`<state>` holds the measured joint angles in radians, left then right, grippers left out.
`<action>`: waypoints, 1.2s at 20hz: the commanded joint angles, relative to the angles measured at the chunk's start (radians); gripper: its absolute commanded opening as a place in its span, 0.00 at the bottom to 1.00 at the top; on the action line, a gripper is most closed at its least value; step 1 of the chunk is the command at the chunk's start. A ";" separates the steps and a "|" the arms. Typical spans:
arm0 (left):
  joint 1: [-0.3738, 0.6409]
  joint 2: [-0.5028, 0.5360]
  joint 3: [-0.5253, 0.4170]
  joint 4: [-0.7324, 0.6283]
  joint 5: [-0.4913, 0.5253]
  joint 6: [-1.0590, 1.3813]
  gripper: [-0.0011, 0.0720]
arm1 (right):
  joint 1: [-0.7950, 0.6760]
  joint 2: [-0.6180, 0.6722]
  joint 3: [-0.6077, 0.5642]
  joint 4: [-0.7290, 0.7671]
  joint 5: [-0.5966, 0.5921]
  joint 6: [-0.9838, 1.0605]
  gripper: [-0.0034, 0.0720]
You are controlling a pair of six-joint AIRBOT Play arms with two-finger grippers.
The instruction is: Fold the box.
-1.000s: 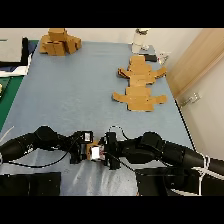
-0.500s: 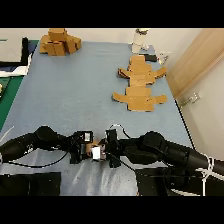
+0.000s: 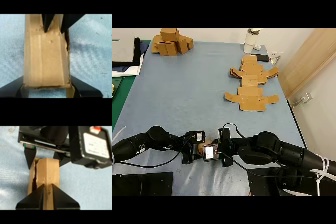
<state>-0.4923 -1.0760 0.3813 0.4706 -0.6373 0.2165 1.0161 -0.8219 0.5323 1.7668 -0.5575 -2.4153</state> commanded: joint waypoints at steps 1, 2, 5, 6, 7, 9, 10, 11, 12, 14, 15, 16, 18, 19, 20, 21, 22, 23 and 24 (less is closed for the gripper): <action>-0.001 0.001 0.000 0.000 0.000 0.001 0.73 | 0.000 -0.026 0.000 -0.010 0.000 0.017 0.25; -0.001 0.001 0.000 0.000 0.000 0.001 0.73 | 0.000 -0.035 0.000 -0.008 0.000 0.017 0.25; -0.001 0.001 0.000 0.000 0.000 0.001 0.73 | 0.004 -0.038 0.000 0.007 -0.011 0.017 0.25; -0.001 0.001 0.000 0.000 0.000 0.001 0.73 | 0.011 -0.038 0.000 0.011 -0.021 0.017 0.25; 0.000 0.001 0.000 0.000 0.000 0.001 0.73 | 0.021 -0.038 0.000 0.015 -0.031 0.018 0.25; 0.000 0.001 0.000 0.000 0.000 0.001 0.73 | 0.027 -0.038 0.000 0.048 -0.040 0.018 0.25; 0.000 0.001 0.000 0.000 0.000 0.001 0.73 | 0.027 -0.038 0.000 0.062 -0.042 0.018 0.25; 0.000 0.001 0.000 0.000 0.000 0.001 0.73 | 0.027 -0.036 0.000 0.062 -0.041 0.018 0.26; -0.001 0.001 0.000 0.000 0.000 0.001 0.73 | 0.025 -0.027 0.002 0.062 -0.040 0.022 0.26; -0.001 0.001 0.000 0.000 0.000 0.001 0.73 | 0.014 0.020 0.010 0.052 -0.039 0.090 0.51; -0.001 0.001 0.000 0.000 0.000 0.001 0.73 | 0.002 0.057 0.014 0.037 -0.041 0.145 0.62; 0.000 0.001 0.000 0.000 0.000 0.001 0.73 | -0.016 0.098 0.015 0.032 -0.042 0.209 0.62; 0.000 0.001 0.000 0.000 0.000 0.001 0.73 | -0.060 0.187 0.015 0.032 -0.057 0.416 0.62; 0.000 0.001 0.000 0.000 0.000 0.001 0.73 | -0.083 0.229 0.015 0.033 -0.075 0.550 0.62; 0.000 0.001 0.000 0.000 0.000 0.001 0.73 | -0.101 0.259 0.014 0.032 -0.098 0.671 0.56; -0.001 0.001 0.000 0.000 0.000 0.001 0.73 | -0.124 0.283 0.008 0.031 -0.129 0.802 0.27; -0.001 0.001 0.000 0.000 0.000 0.001 0.73 | -0.144 0.297 -0.008 0.035 -0.148 0.924 0.05; -0.001 0.001 0.000 0.000 0.000 0.001 0.73 | -0.161 0.305 -0.039 0.056 -0.154 1.047 0.05; 0.000 0.001 0.000 0.000 0.000 0.001 0.73 | -0.170 0.306 -0.076 0.119 -0.149 1.115 0.05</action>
<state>-0.4923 -1.0760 0.3813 0.4709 -0.6376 0.2176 0.8894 -0.5594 0.5083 1.8168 -0.6727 -1.6512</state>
